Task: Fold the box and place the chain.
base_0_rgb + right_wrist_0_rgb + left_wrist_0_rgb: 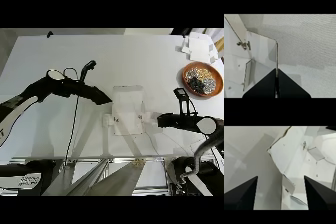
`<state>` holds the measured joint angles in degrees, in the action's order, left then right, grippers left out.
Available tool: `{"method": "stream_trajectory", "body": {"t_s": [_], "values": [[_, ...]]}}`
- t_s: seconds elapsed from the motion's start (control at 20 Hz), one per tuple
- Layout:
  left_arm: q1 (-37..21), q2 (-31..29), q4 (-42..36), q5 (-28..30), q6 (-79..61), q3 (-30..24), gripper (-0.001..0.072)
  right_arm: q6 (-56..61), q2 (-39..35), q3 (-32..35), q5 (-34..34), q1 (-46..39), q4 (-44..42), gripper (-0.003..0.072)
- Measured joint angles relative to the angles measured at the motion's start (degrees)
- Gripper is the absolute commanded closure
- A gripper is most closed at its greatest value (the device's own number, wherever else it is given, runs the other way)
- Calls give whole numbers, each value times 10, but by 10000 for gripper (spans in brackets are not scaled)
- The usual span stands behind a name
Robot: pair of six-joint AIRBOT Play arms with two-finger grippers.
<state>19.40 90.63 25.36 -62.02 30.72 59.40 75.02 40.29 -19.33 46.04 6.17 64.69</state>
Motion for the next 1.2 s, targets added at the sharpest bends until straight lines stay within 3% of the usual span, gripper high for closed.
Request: {"method": "stream_trajectory", "body": {"t_s": [0.4,0.45,0.55,0.6,0.8,0.9,1.0,1.2], "values": [[61,69,2,34,-18,27,102,0,0,0,0,0,0,675],[67,73,2,40,-27,28,163,0,0,0,0,0,0,675],[73,78,3,45,-49,29,199,0,0,0,0,0,0,675],[74,79,6,48,-57,29,261,0,0,0,0,0,0,675],[73,82,22,56,-98,29,400,0,0,0,4,0,0,675],[72,82,24,57,-130,29,407,0,0,0,6,0,0,675],[72,82,21,56,-161,29,559,0,0,0,7,0,0,675],[72,82,9,45,-227,29,580,0,0,0,8,0,0,675]]}}
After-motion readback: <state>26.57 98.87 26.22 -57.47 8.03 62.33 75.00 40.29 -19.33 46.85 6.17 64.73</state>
